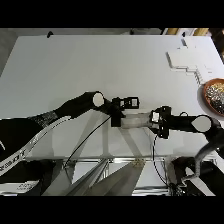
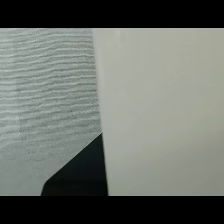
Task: Fold the box and place the chain.
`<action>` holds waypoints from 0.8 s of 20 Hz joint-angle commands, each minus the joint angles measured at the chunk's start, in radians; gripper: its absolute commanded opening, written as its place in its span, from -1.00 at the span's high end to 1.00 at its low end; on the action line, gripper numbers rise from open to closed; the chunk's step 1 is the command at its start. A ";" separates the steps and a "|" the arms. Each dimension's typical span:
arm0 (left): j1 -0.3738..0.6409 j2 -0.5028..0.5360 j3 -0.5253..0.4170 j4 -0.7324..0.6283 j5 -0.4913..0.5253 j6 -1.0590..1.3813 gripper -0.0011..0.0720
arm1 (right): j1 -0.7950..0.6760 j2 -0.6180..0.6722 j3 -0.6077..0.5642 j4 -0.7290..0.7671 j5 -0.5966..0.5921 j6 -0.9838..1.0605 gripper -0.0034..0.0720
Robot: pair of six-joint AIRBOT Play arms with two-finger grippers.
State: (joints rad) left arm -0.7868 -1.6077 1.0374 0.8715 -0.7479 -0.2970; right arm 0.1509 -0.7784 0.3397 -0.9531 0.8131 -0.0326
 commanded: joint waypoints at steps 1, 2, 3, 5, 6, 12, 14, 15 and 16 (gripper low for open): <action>0.000 0.000 0.000 0.000 0.000 0.002 0.94 | -0.076 -0.045 0.014 0.086 0.037 -0.127 -0.73; 0.000 0.000 0.000 0.000 0.000 0.002 0.94 | -0.085 -0.049 0.018 0.087 0.043 -0.127 -0.73; 0.000 0.000 0.000 0.000 0.000 0.002 0.94 | -0.089 -0.049 0.023 0.087 0.049 -0.127 -0.73; 0.000 0.000 0.000 0.000 0.000 0.002 0.94 | -0.089 -0.049 0.040 0.093 0.065 -0.127 -0.73; 0.000 0.000 0.000 0.000 -0.001 0.002 0.94 | -0.089 -0.049 0.048 0.094 0.065 -0.127 -0.73; 0.000 0.000 0.000 0.000 -0.001 0.002 0.94 | -0.089 -0.067 0.057 0.103 0.069 -0.132 -0.73; 0.000 0.000 0.000 0.000 -0.001 0.002 0.94 | -0.089 -0.104 0.057 0.124 0.069 -0.135 -0.73; 0.000 0.000 0.000 0.000 0.000 0.002 0.94 | -0.089 -0.130 0.057 0.136 0.069 -0.135 -0.73; 0.000 0.000 0.000 0.000 0.000 0.002 0.94 | -0.089 -0.153 0.057 0.148 0.069 -0.150 -0.73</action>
